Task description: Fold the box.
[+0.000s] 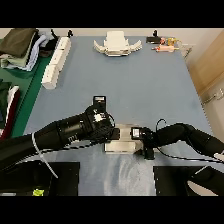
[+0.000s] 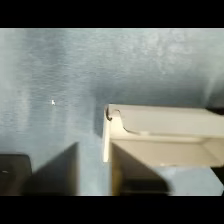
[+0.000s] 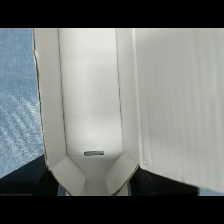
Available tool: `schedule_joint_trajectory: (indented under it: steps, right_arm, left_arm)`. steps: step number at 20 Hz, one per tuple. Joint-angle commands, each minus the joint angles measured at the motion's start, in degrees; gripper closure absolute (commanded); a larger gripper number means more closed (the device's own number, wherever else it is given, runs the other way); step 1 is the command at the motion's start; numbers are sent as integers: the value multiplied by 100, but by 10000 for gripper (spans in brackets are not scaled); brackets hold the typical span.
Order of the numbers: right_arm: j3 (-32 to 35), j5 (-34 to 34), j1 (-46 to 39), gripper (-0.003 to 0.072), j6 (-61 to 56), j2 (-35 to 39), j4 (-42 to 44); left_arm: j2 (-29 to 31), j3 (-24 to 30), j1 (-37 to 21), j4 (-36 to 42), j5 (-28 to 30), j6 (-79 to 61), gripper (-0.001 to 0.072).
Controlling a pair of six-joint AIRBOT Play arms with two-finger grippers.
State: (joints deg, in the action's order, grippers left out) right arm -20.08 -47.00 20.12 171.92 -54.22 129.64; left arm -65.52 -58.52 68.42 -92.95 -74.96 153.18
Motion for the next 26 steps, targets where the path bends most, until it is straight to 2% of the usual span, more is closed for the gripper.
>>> schedule_joint_trajectory:
  steps: [1,4,8,11,13,14,16,17,18,19,21,26]
  right_arm:
    - [2,0,-2,184,0,2,0]
    - [2,-2,-2,185,0,2,0]
    - [2,0,-2,184,0,2,0]
    - [2,0,-2,185,0,2,0]
    - [2,0,-2,184,0,2,0]
    - [2,0,-2,185,0,2,0]
    - [2,0,-2,185,0,2,0]
    - [2,0,-2,185,0,2,0]
    - [2,0,-2,185,0,2,0]
    - [2,0,-2,184,0,2,0]
    - [2,-2,0,185,0,2,0]
    - [2,0,-2,184,0,2,0]
  left_arm:
    - [164,-11,-164,-26,-20,-1231,697]
    - [299,13,-824,573,-98,-2813,697]
    - [981,354,-2098,1561,267,-5276,697]
    - [1808,1110,-3082,2459,721,-7263,697]
    - [2387,1731,-3633,3571,914,-9200,697]
    - [2618,2052,-3853,3875,1113,-9794,695]
    - [2896,2605,-4052,3945,1596,-10618,690]
    - [2929,2813,-4065,3934,1779,-11055,457]
    - [2900,3001,-4054,3941,2041,-11468,76]
    - [2852,3147,-4054,3947,2264,-11768,15]
    - [2710,3309,-4054,3971,2465,-12524,15]
    - [2271,3333,-4054,4413,2594,-13562,15]
